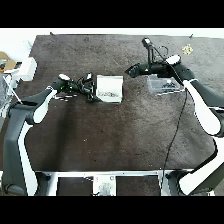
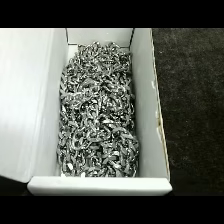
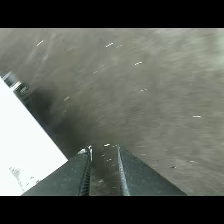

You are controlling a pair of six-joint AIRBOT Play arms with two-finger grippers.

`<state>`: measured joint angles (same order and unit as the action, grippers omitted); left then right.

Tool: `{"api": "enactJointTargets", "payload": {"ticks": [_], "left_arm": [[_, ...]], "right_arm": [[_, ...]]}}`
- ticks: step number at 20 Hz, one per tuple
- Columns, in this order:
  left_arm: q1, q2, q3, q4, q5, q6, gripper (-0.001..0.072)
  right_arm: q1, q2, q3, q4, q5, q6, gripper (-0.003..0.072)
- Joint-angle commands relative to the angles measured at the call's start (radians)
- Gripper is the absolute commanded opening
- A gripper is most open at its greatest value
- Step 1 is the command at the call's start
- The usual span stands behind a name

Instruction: Fold the box and place the chain.

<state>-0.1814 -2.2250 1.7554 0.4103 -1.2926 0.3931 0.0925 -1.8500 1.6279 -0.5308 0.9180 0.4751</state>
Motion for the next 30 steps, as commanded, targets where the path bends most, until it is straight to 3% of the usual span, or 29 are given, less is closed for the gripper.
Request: {"api": "enactJointTargets", "payload": {"ticks": [1, 10, 12, 15, 17, 30], "left_arm": [[0.0, 0.0, 0.0, 0.0, 0.0, 0.0, 0.0353], [0.0, 0.0, 0.0, 0.0, 0.0, 0.0, 0.0353], [0.0, 0.0, 0.0, 0.0, 0.0, 0.0, 0.0353], [0.0, 0.0, 0.0, 0.0, 0.0, 0.0, 0.0353], [0.0, 0.0, 0.0, 0.0, 0.0, 0.0, 0.0353], [0.0, 0.0, 0.0, 0.0, 0.0, 0.0, 0.0353]], "right_arm": [[0.0, -0.029, 0.011, 0.035, 0.087, -0.079, 0.0213], [0.038, -0.009, -0.019, 0.09, 0.309, -0.29, 0.0211], [0.056, 0.029, -0.097, 0.09, 0.264, -0.343, 0.0202], [0.072, 0.114, -0.247, 0.099, 0.089, -0.456, 0.0207], [0.073, 0.135, -0.311, 0.163, 0.042, -0.542, 0.0344], [0.078, 0.16, -0.305, 0.39, 0.086, -0.849, 0.0315]]}}
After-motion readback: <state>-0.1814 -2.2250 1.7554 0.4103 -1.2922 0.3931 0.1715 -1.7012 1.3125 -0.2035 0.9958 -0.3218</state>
